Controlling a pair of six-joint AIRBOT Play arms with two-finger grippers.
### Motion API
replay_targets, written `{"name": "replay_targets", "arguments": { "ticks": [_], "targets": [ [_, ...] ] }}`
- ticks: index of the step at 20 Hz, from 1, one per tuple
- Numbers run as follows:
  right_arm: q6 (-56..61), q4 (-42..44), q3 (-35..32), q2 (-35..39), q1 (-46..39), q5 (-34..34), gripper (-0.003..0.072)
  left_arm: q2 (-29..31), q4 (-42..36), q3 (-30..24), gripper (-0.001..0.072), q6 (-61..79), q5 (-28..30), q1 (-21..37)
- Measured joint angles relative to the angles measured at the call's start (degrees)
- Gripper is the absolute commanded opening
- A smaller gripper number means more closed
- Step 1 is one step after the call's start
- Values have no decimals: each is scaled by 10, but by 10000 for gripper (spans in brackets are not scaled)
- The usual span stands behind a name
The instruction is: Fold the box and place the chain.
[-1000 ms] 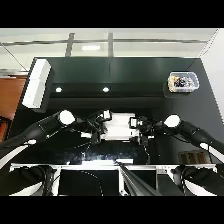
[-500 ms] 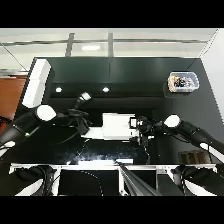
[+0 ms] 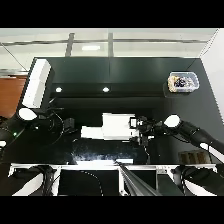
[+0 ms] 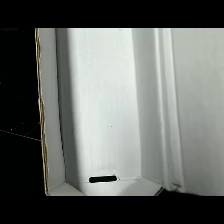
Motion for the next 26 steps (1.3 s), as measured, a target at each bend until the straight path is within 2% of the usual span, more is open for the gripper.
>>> {"name": "replay_targets", "arguments": {
  "ticks": [4, 7, 12, 13, 14, 15, 16, 17, 22, 26],
  "targets": [
    [0, 0, 0, 0, 0, 0, 193, -38, -68, -19, 30, 22, -1, -2],
    [0, 0, 0, 0, 0, 0, 193, -75, -132, -19, 29, 79, -4, -28],
    [0, 0, 0, 0, 0, 0, 193, -115, -173, 0, 34, 147, -6, -75],
    [0, 0, 0, 0, 0, 0, 193, -117, -181, 5, 67, 166, -7, -79],
    [0, 0, 0, 0, 0, 0, 193, -119, -191, 9, 155, 185, -8, -82],
    [0, 0, 0, 0, 0, 0, 193, -120, -202, 14, 306, 206, -10, -84],
    [0, 0, 0, 0, 0, 0, 193, -121, -214, 19, 534, 222, -17, -86],
    [0, 0, 0, 0, 0, 0, 193, -121, -222, 25, 615, 236, -23, -87],
    [0, 0, 0, 0, 0, 0, 193, -122, -242, 51, 619, 266, -51, -96],
    [0, 0, 0, 0, 0, 0, 193, -122, -240, 67, 615, 259, -47, -144]
  ]
}}
